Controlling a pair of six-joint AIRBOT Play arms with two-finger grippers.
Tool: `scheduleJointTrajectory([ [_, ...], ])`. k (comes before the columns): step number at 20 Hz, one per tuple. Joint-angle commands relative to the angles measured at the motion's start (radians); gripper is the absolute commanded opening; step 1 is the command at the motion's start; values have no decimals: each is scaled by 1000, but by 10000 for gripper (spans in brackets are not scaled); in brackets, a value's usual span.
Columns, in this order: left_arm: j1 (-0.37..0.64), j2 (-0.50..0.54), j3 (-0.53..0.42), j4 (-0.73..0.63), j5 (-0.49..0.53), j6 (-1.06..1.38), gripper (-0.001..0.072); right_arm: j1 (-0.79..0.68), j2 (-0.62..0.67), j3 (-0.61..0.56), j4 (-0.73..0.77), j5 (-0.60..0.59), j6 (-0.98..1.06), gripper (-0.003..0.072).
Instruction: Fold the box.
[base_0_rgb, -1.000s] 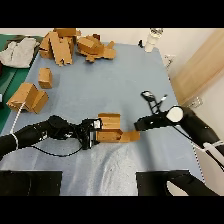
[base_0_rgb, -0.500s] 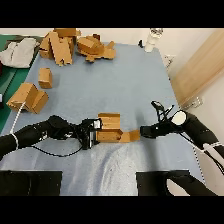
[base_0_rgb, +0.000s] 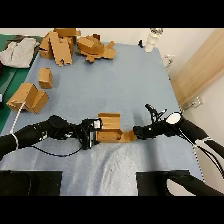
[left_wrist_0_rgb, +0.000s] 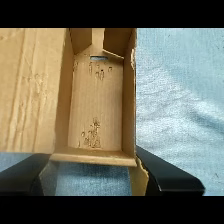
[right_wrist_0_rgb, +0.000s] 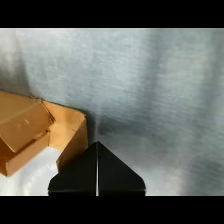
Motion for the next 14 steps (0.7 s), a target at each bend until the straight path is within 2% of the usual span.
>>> scheduleJointTrajectory([
  [1,1,0,0,0,-1,0,473,48,-23,-3,135,-43,-18,1],
  [4,1,0,0,0,-1,0,473,97,-16,-2,249,-45,-28,1],
  [8,1,0,0,0,-1,0,473,116,43,0,293,-45,-24,3],
  [9,1,0,0,0,-1,0,472,116,68,0,292,-46,-24,53],
  [10,1,0,0,0,-1,0,472,116,93,0,292,-51,-23,138],
  [11,1,0,0,0,-1,0,473,116,113,0,289,-59,-6,179],
  [12,1,0,0,0,-1,0,472,116,129,0,277,-68,17,180],
  [13,1,0,0,0,-1,0,473,116,141,0,259,-72,43,234],
  [14,1,0,0,0,-1,0,473,116,145,0,248,-73,60,256],
])
